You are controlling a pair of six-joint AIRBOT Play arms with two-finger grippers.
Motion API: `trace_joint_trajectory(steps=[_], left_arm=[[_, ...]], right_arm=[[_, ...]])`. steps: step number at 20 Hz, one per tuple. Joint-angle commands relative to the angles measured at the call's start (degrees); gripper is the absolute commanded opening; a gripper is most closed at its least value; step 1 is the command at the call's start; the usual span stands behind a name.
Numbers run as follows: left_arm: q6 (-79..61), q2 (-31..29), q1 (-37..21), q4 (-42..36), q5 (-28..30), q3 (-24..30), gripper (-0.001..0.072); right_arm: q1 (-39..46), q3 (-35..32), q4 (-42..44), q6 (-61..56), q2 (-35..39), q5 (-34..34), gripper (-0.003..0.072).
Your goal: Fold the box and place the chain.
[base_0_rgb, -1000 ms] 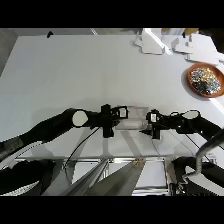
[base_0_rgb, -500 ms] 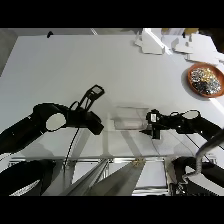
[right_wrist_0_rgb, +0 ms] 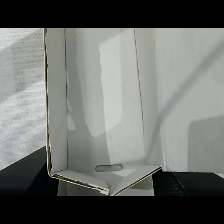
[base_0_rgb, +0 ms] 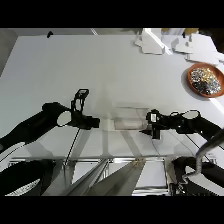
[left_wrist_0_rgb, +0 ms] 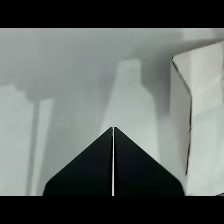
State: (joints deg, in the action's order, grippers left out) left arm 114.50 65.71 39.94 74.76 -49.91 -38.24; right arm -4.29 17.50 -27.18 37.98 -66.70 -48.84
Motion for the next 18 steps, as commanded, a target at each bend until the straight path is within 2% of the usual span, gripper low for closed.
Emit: trace_joint_trajectory(steps=[1, 3, 10, 15, 18], left_arm=[[-6.8, 3.8, 1.0, -10.8, 6.4, 0.0, 0.0006], [-10.4, 3.8, 2.2, -15.6, 7.6, 0.0, 0.0006], [-14.5, 3.2, 3.1, -19.0, 7.3, -1.6, 0.0005], [-14.7, 2.4, 3.1, -17.8, 6.7, -3.1, 0.0006], [-10.8, 1.3, 1.3, -11.0, 2.6, -3.1, 0.0001]], right_arm=[[0.0, 0.0, 0.0, 0.0, 0.0, 0.0, 0.043], [0.0, 0.0, 0.0, 0.0, 0.0, 0.0, 0.043], [0.0, 0.0, 0.0, 0.0, 0.0, 0.0, 0.043], [0.0, 0.0, 0.0, 0.0, 0.0, 0.0, 0.043], [0.0, 0.0, 0.0, 0.0, 0.0, 0.0, 0.043]])
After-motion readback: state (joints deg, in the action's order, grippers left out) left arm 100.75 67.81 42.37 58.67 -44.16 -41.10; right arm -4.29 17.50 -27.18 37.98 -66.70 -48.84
